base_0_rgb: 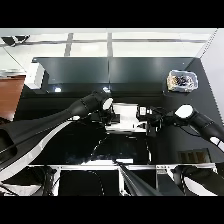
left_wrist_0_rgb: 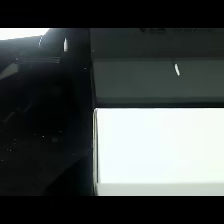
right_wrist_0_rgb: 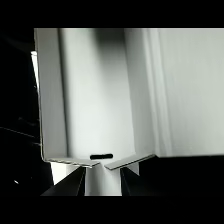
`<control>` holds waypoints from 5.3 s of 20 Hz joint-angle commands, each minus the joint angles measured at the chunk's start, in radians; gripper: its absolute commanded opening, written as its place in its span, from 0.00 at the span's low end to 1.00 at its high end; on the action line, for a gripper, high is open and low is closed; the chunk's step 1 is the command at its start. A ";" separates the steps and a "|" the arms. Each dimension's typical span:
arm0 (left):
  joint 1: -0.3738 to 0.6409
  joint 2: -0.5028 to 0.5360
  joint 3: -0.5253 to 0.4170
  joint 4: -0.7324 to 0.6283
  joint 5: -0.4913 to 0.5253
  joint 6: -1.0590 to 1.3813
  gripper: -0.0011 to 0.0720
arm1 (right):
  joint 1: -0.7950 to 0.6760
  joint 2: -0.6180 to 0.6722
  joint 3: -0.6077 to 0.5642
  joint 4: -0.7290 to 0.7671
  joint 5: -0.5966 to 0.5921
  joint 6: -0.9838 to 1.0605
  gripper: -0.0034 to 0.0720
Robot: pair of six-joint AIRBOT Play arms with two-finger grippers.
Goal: Fold the box and place the chain.
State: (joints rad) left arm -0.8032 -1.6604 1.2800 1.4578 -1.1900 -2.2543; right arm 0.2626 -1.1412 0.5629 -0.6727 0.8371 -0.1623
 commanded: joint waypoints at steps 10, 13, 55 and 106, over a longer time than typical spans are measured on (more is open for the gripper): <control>0.000 0.000 0.000 -0.001 0.003 -0.001 0.05 | 0.125 -0.066 0.000 0.133 -0.130 -0.028 0.47; 0.000 0.000 0.000 -0.002 0.002 -0.001 0.05 | 0.125 -0.068 0.000 0.139 -0.133 -0.010 0.30; 0.019 0.000 0.000 -0.005 0.003 -0.020 0.05 | -0.080 -0.178 0.270 -0.022 0.341 1.315 0.67; 0.019 0.000 0.000 -0.005 0.000 -0.020 0.05 | 0.375 -0.311 0.446 -0.768 0.279 2.369 0.06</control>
State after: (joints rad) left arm -0.7849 -1.6611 1.2800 1.4517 -1.1877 -2.2757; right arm 0.6373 -1.4506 1.0077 -1.4399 1.1191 2.2063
